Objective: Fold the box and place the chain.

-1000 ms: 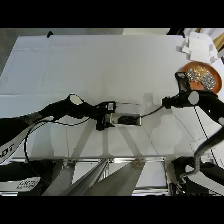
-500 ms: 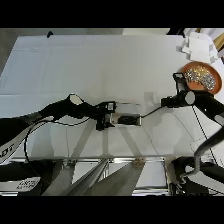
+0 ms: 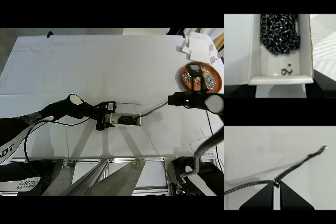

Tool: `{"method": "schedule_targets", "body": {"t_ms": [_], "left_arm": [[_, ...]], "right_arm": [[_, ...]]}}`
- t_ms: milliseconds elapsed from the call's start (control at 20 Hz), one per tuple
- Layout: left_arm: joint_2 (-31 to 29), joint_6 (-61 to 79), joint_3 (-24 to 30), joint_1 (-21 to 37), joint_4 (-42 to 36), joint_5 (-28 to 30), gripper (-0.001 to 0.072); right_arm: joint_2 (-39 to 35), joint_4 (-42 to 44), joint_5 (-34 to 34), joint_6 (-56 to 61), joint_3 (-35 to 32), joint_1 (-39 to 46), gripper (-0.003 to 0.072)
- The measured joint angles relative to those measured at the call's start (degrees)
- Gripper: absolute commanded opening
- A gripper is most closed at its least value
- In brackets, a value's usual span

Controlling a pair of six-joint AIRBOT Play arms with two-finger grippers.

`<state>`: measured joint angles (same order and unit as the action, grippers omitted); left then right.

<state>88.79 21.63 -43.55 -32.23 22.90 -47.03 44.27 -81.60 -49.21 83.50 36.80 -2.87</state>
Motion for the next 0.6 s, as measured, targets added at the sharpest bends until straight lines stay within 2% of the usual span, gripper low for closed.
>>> {"method": "schedule_targets", "body": {"t_ms": [150,300,600], "left_arm": [[0.0,0.0,0.0,0.0,0.0,-0.1,0.0348],[0.0,0.0,0.0,0.0,0.0,-0.2,0.0348],[0.0,0.0,0.0,0.0,0.0,-0.4,0.0348]], "right_arm": [[-10.3,4.5,-4.5,-2.2,0.0,0.0,0.0013],[-18.0,13.2,-7.5,-5.2,0.0,0.0,0.0013],[-22.4,37.0,-9.6,-14.6,0.0,0.0,0.0014]]}}
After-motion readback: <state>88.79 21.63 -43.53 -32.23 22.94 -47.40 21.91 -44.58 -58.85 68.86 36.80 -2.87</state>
